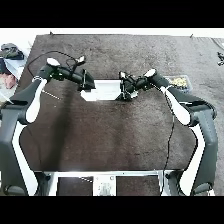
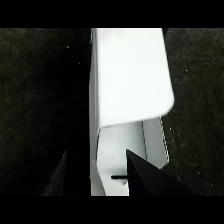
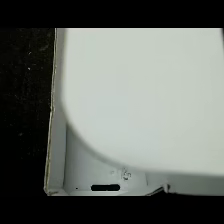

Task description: Fold the box and place the chain.

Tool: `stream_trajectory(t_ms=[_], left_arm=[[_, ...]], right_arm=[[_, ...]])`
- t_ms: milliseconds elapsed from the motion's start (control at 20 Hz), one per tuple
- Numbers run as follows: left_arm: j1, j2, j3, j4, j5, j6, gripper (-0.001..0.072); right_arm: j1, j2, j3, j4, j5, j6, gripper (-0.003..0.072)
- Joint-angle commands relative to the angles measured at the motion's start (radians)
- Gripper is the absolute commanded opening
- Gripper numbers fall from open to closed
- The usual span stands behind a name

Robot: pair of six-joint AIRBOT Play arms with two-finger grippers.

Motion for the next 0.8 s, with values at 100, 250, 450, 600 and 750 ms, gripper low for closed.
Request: stream_trajectory(t_ms=[100, 250, 450, 600, 750], left_arm=[[0.066, 0.058, 0.002, -0.001, -0.072, -0.064, 0.0302], [0.063, 0.058, 0.001, 0.003, -0.145, -0.053, 0.0010], [0.027, 0.058, 0.001, 0.000, -0.168, -0.083, 0.0007], [-0.011, 0.074, -0.008, 0.010, -0.143, -0.098, 0.0006], [-0.021, 0.147, -0.042, 0.019, -0.042, -0.098, 0.0006]], right_arm=[[-0.001, 0.000, 0.001, 0.000, 0.000, 0.000, 0.0375], [-0.001, 0.000, 0.001, 0.000, 0.000, 0.000, 0.0375], [0.000, 0.000, 0.001, 0.000, 0.001, -0.001, 0.0375], [0.000, 0.000, 0.001, 0.000, 0.000, -0.001, 0.0375], [-0.001, 0.000, 0.001, 0.000, 0.000, -0.001, 0.0374]])
